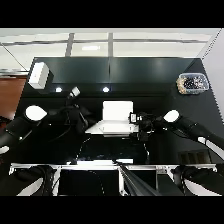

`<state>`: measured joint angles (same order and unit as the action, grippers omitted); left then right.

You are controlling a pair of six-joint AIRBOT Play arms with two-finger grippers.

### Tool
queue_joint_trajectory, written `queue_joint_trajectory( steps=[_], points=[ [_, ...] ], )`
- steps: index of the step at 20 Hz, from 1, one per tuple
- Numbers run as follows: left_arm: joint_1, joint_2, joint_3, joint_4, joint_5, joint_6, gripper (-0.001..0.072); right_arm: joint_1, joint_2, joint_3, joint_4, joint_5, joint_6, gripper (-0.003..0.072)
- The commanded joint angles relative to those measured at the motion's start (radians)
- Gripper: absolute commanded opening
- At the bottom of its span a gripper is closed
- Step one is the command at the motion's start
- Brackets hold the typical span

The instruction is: Fold the box and place the chain.

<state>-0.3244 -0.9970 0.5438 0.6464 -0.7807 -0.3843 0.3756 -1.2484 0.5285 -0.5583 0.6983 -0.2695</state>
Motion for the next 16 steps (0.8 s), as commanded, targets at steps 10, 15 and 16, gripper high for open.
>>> queue_joint_trajectory(
  steps=[10,15,16],
  points=[
    [-0.206,-0.180,0.015,0.114,0.156,0.249,0.0692,0.000,-0.001,0.000,0.000,0.000,0.000,0.0431],
    [-0.209,-0.195,0.034,0.022,0.133,0.291,0.0262,0.000,-0.001,0.000,0.000,0.000,0.000,0.0431],
    [-0.209,-0.195,0.034,0.022,0.113,0.291,0.0221,0.000,-0.001,0.000,0.000,0.000,0.000,0.0431]
  ],
)
